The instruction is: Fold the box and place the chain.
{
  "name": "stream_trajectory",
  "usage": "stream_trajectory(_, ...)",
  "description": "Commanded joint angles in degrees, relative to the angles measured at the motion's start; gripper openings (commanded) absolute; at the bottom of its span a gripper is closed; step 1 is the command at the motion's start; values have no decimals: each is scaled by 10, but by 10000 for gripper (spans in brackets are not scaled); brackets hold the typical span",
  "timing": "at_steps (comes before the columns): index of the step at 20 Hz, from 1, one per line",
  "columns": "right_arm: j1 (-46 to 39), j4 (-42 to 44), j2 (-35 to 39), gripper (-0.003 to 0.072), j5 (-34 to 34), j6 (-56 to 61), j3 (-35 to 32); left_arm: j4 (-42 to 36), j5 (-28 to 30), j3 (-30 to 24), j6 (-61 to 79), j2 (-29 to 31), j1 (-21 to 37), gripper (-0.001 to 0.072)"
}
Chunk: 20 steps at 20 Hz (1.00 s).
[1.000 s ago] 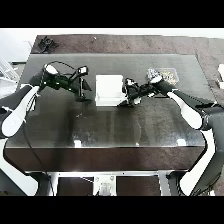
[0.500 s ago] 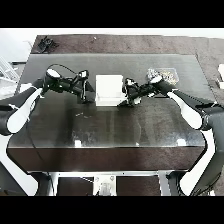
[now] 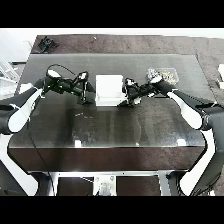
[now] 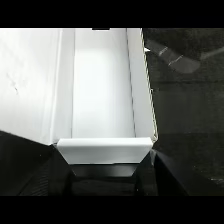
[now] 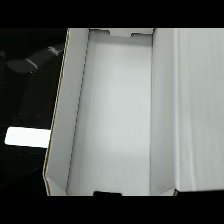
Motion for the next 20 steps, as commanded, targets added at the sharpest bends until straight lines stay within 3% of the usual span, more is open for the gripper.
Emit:
stream_trajectory(1,0,0,0,594,0,0,0,-6,-7,0,5,0,0,720)
stream_trajectory(20,0,0,0,595,0,0,0,-57,12,0,21,-37,-6,720)
